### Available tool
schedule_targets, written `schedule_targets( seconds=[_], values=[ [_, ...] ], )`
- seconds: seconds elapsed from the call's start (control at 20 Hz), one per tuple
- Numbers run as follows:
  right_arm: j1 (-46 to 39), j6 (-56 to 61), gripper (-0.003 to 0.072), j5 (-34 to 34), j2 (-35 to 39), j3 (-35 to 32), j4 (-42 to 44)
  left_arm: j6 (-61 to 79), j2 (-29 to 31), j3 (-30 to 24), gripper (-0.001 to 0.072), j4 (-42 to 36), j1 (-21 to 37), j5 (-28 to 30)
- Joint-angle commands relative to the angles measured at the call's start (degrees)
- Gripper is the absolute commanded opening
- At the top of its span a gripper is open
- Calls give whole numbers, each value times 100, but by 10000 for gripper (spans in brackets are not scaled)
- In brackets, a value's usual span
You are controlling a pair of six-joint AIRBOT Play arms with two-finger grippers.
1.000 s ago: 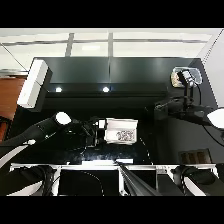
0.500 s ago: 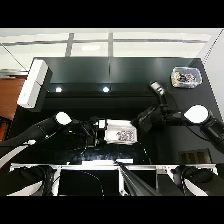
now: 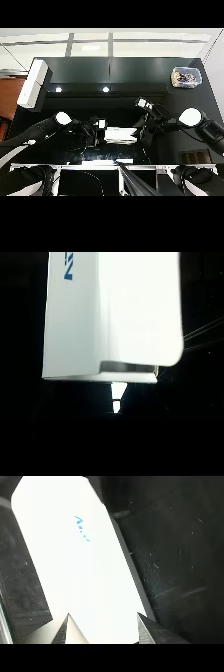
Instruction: Fold the box and place the chain.
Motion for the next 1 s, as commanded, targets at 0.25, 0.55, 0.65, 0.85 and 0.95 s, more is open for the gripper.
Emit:
schedule_targets(
  seconds=[0.25,0.55,0.65,0.85,0.95],
  values=[
    [407,-341,198,-463,-9,-33,-31,2,-4,2,359,2,-4,0],
    [407,-299,199,-146,-9,-33,-35,2,-4,2,359,2,-4,0],
    [407,-267,199,-149,-9,-35,-33,2,-4,2,359,2,-4,0],
    [407,-267,200,-168,-9,-35,-57,2,-4,2,360,2,-4,0],
    [407,-267,200,-175,-17,-46,-55,2,-4,2,360,2,-4,0]
  ],
)
